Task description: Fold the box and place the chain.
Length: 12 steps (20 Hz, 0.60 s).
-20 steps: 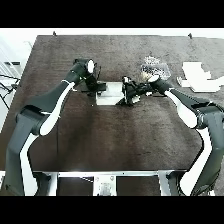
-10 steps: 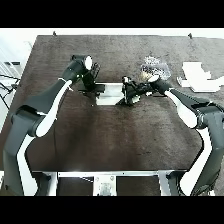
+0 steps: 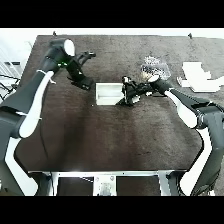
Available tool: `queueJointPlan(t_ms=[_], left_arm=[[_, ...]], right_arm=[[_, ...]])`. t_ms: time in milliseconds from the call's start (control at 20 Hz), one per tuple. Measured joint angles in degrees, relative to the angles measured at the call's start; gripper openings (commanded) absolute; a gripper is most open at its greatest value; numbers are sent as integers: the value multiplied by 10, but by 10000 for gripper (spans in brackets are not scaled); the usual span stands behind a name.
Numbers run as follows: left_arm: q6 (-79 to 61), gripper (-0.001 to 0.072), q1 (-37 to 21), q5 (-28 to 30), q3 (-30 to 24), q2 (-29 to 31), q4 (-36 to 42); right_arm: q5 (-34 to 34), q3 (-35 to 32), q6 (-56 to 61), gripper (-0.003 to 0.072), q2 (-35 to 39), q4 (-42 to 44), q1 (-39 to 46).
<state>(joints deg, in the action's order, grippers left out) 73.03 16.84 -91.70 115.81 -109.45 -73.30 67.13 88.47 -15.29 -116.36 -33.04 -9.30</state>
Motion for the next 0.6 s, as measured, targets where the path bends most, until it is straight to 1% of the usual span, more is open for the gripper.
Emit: queueJointPlan(t_ms=[150,250,300,350,400,450,500,550,600], left_arm=[[-158,439,-45,7,-17,3,90],[-271,437,-63,13,-34,5,130],[-317,343,-67,16,-41,5,141],[-356,306,-70,20,-49,4,153],[-398,320,-74,31,-60,5,171],[-448,351,-78,49,-76,4,195],[-503,592,-84,67,-95,3,219],[-559,720,-90,85,-116,3,244],[-613,720,-96,102,-140,3,268]], right_arm=[[0,0,0,509,0,0,0],[0,0,0,509,0,0,0],[0,0,0,509,0,0,0],[0,0,0,509,0,0,0],[0,0,0,509,0,0,0],[0,0,0,509,0,0,0],[0,0,0,509,0,0,0],[0,0,0,509,0,0,0],[0,0,0,509,0,0,0]])
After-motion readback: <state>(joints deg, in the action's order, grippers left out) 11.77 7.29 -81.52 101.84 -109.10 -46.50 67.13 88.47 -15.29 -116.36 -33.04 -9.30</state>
